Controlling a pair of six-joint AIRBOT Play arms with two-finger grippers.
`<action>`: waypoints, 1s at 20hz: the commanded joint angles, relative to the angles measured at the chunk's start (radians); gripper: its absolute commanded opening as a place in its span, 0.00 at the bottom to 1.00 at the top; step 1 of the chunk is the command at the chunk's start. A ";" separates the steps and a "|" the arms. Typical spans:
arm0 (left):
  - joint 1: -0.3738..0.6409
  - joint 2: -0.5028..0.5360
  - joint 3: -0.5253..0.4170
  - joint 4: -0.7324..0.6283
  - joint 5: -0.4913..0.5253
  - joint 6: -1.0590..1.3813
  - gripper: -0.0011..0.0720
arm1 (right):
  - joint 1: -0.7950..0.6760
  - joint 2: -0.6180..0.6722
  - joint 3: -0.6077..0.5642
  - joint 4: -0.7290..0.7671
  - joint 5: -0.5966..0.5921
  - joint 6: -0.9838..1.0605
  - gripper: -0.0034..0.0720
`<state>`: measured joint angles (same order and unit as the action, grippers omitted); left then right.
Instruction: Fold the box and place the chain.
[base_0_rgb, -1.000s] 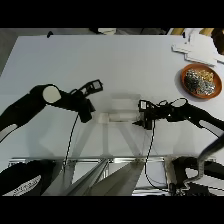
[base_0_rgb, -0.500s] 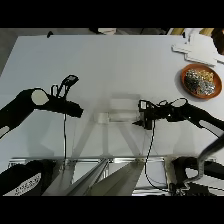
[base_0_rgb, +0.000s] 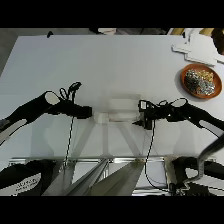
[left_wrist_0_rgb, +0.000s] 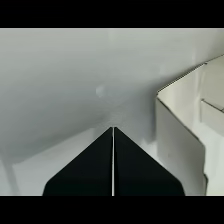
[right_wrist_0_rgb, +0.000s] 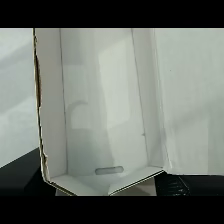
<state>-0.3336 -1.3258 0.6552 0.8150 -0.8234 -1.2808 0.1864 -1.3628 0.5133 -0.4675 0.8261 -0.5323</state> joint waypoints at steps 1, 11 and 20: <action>-0.032 -0.011 -0.001 -0.095 0.011 0.001 0.02 | 0.000 0.000 0.000 0.000 0.000 0.000 0.44; -0.146 0.020 0.000 -0.153 0.034 0.023 0.02 | 0.000 0.000 0.000 0.000 0.000 0.000 0.44; -0.193 0.089 0.000 -0.152 0.082 0.016 0.03 | 0.000 0.000 0.000 0.000 0.000 0.000 0.44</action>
